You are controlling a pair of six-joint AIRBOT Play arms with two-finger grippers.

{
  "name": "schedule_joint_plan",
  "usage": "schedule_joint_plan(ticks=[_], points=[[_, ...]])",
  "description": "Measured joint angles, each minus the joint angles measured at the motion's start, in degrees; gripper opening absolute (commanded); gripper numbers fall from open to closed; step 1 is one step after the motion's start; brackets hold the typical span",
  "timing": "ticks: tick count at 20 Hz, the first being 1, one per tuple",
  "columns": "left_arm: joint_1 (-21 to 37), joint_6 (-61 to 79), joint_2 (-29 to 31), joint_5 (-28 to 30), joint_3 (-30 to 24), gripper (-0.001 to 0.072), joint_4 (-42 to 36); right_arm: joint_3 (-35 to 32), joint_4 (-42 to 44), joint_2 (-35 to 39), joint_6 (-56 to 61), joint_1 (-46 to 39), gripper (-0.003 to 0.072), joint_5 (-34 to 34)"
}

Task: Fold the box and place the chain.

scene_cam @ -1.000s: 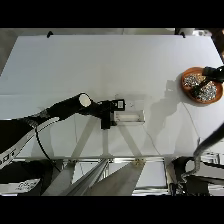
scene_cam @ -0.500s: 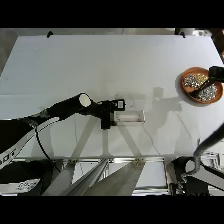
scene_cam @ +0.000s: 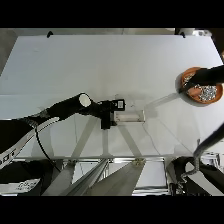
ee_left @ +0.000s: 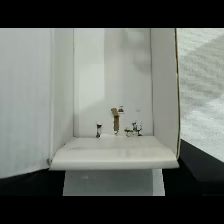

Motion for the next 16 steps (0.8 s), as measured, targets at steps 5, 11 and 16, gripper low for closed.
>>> schedule_joint_plan(ticks=[5,11,16], points=[[0.0,0.0,0.0,0.0,0.0,0.0392,0.0,-11.4,0.8,5.3,-0.2,8.2,0.0009,-3.4],[0.0,0.0,0.0,0.0,0.0,0.0392,0.0,-19.7,4.9,7.0,0.0,17.5,0.0009,-10.1],[0.0,0.0,0.0,0.0,0.0,0.0392,0.0,-21.9,7.6,6.6,1.8,28.1,0.0009,-18.1]])
